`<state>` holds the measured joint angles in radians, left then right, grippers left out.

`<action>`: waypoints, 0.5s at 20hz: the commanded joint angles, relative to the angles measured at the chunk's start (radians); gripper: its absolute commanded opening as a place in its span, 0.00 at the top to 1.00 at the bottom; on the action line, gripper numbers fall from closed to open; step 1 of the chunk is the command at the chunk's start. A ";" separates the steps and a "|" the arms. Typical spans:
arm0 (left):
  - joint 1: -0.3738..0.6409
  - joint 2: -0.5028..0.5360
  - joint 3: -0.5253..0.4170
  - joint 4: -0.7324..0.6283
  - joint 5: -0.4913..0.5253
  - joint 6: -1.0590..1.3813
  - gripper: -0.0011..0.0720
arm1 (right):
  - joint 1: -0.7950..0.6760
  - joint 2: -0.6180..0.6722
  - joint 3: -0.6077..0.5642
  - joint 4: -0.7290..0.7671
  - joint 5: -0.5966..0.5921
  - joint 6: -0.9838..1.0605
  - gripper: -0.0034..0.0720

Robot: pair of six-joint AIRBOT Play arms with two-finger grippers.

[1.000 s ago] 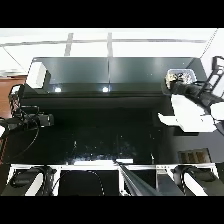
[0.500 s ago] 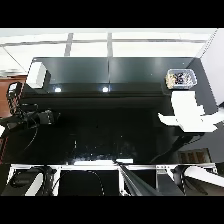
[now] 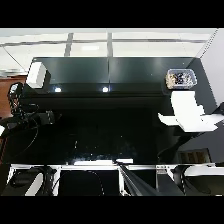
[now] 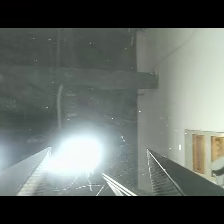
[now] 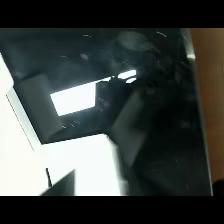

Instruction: Fold the box and place the chain.

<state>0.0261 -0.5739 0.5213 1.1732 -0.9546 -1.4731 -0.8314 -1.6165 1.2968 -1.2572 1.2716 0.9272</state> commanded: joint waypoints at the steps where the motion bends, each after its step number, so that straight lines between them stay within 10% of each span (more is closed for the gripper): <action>1: 0.000 0.000 0.000 -0.025 -0.003 0.001 0.02 | 0.024 -0.026 0.017 0.008 0.037 -0.084 0.80; 3: 0.000 0.000 0.000 -0.034 -0.003 0.001 0.01 | 0.023 -0.016 0.017 0.051 0.114 -0.082 0.93; 10: 0.000 0.000 -0.002 -0.034 0.005 0.003 0.02 | 0.120 0.306 -0.209 0.333 0.082 -0.018 0.93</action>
<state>0.0261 -0.5739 0.5213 1.1419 -0.9573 -1.4712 -0.7574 -1.4521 1.2053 -1.0786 1.3808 0.8963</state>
